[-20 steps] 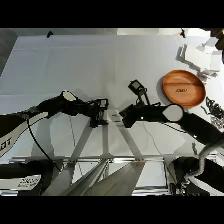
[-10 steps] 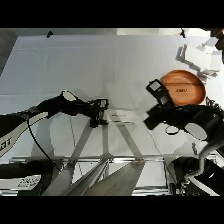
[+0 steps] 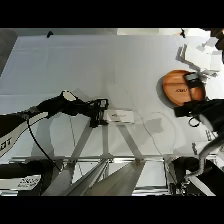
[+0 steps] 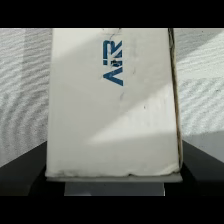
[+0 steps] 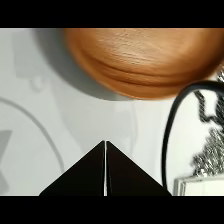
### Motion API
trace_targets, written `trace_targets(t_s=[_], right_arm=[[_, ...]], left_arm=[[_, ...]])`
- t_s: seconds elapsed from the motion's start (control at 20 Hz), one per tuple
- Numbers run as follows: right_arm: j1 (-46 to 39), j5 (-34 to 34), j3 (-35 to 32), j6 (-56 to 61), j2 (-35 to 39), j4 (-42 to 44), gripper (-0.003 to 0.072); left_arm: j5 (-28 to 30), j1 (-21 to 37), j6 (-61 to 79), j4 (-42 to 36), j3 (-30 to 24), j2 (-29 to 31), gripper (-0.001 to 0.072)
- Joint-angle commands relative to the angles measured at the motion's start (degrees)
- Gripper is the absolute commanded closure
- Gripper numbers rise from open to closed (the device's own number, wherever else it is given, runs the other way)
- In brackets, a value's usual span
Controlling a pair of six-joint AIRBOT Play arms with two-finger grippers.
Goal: Fold the box and place the chain.
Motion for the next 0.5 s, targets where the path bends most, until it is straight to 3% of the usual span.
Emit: trace_targets(t_s=[0.0,0.15,0.2,0.3,0.45], right_arm=[[-14.53,-4.46,0.00,1.16,0.02,7.30,0.0680],[-20.52,-5.92,0.00,1.16,0.02,16.31,0.0679],[-20.74,-6.69,0.02,1.20,0.02,17.44,0.0679],[-20.72,-8.24,0.02,1.22,0.02,19.19,0.0678],[-20.74,-9.49,0.02,1.22,0.02,20.09,0.0678]], left_arm=[[-0.26,-0.04,-1.11,-1.42,0.00,0.04,0.0365],[-2.10,-0.04,-2.32,-1.38,0.00,0.04,0.0366],[-2.34,-0.04,-2.32,-1.40,0.00,0.09,0.0419],[-2.84,0.07,-2.69,-1.07,0.00,0.81,0.0703],[-4.37,0.11,-11.43,5.75,0.00,5.79,0.0696]])
